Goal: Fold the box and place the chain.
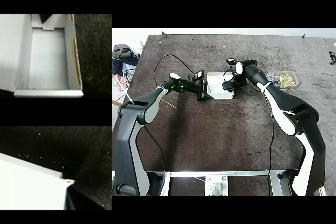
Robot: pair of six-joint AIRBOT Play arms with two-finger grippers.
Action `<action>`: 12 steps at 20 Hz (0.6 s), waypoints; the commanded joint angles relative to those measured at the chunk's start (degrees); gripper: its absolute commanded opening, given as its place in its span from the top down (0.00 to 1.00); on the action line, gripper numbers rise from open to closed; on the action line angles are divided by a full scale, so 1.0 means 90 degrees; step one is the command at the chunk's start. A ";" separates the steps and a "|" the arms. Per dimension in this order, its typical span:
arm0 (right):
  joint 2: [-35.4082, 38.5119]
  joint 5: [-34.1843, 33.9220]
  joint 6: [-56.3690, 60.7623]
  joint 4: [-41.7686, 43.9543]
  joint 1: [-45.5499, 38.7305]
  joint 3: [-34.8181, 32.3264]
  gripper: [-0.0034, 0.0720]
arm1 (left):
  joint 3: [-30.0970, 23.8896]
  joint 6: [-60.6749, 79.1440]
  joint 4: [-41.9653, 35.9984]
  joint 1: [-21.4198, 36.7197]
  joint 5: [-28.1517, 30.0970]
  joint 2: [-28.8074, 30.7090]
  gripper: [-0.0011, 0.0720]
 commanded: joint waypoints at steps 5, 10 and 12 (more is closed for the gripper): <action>-0.0138 -0.0063 0.0848 -0.0784 0.0187 0.0046 0.51 | 0.0000 0.0000 0.0000 0.0002 -0.0005 0.0000 0.52; -0.0138 -0.0051 0.1059 -0.0979 0.0187 0.0046 0.56 | 0.0000 0.0000 0.0000 0.0002 -0.0005 0.0000 0.52; -0.0138 -0.0061 0.1061 -0.0971 0.0202 0.0046 0.75 | 0.0000 0.0000 0.0002 0.0002 -0.0005 0.0000 0.52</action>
